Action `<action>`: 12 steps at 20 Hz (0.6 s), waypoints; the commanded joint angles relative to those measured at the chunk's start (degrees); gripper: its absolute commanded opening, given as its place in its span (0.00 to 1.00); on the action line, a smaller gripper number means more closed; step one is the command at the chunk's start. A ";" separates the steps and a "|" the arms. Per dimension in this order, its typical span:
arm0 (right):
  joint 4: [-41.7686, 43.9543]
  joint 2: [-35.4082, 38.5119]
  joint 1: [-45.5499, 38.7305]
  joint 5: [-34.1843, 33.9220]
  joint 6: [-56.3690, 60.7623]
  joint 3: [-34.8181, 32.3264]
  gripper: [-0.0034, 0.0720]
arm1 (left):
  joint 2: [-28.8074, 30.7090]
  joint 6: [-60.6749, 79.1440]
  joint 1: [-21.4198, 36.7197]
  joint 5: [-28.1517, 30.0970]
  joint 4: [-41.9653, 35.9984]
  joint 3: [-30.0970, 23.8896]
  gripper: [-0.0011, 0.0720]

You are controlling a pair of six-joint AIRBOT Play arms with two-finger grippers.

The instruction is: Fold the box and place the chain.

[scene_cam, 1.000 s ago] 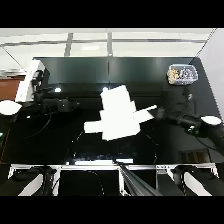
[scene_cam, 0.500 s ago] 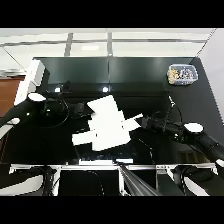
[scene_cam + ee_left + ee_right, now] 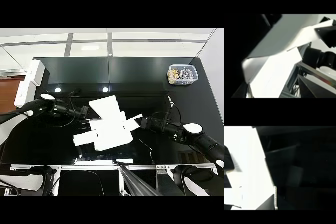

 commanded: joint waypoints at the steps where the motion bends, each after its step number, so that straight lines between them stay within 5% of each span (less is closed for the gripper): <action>1: 0.02 0.04 0.04 -0.02 0.04 -0.02 0.07 | -4.28 2.43 -1.07 -5.11 1.31 4.92 0.93; 4: -0.15 0.04 0.04 -0.02 0.02 -0.02 0.07 | -7.58 2.43 -2.27 -11.58 8.13 10.99 0.85; 8: -0.20 0.04 0.04 -0.02 0.02 -0.02 0.07 | -12.57 3.17 -4.04 -19.58 11.52 17.07 0.25; 10: -0.20 0.04 0.04 -0.09 0.02 -0.02 0.08 | -13.97 3.39 -4.20 -21.24 11.54 18.91 0.15; 11: -0.22 0.04 0.02 -0.52 0.02 -0.02 0.20 | -14.01 4.02 -4.13 -21.05 11.50 19.30 0.05; 12: -0.22 0.04 0.00 -1.33 0.02 0.00 0.58 | -13.99 4.13 -4.07 -21.24 11.52 19.80 0.05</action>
